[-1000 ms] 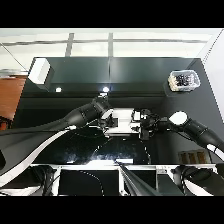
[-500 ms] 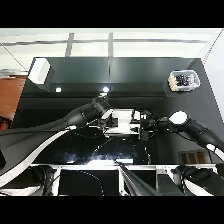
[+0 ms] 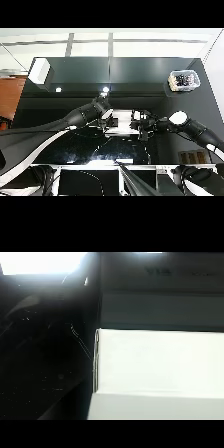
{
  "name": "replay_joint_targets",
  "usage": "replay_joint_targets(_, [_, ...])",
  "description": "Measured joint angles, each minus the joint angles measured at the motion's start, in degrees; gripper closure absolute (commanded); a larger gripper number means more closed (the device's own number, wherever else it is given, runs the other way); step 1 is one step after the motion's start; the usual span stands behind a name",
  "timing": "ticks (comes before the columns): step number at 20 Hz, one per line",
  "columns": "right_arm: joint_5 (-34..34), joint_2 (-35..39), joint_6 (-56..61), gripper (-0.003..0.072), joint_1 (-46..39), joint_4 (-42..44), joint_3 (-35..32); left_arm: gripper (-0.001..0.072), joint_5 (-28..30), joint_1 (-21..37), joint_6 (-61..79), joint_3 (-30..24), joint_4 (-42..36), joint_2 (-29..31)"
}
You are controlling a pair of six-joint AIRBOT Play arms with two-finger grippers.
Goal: Fold the box and place the chain.
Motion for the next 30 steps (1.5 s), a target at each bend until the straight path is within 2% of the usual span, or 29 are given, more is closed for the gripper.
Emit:
replay_joint_targets(3, [0.2,1.6,4.7,0.0632,-2.5,-0.3,0.0,0.068,0.1,0.0,0.0,0.0,0.0,0.0])
replay_joint_targets(5, [0.8,4.5,13.6,0.0632,-6.2,-1.8,0.2,0.068,0.1,0.0,0.0,0.0,0.0,0.0])
replay_joint_targets(10, [6.3,12.4,50.7,0.0632,-21.7,-12.2,1.0,0.068,0.0,0.0,-0.1,0.0,0.0,0.0])
replay_joint_targets(12, [9.0,13.1,64.2,0.0632,-28.0,-15.8,0.8,0.068,-0.4,0.0,-0.2,0.0,-0.2,0.0])
replay_joint_targets(15, [13.5,11.1,76.8,0.0632,-33.8,-18.6,0.4,0.0681,-1.1,0.0,-0.1,0.0,-0.6,0.0])
replay_joint_targets(21, [19.1,1.1,84.4,0.0631,-32.9,-19.6,0.2,0.068,-1.4,0.0,0.0,0.0,-0.8,0.0])
replay_joint_targets(29, [16.5,-6.1,83.8,0.063,-22.6,-11.7,0.2,0.068,-1.3,0.0,0.0,0.0,-0.8,0.0])
replay_joint_targets(30, [16.1,-6.6,83.6,0.0606,-21.6,-11.1,0.2,0.068,-1.3,0.0,0.0,0.0,-0.8,0.0])
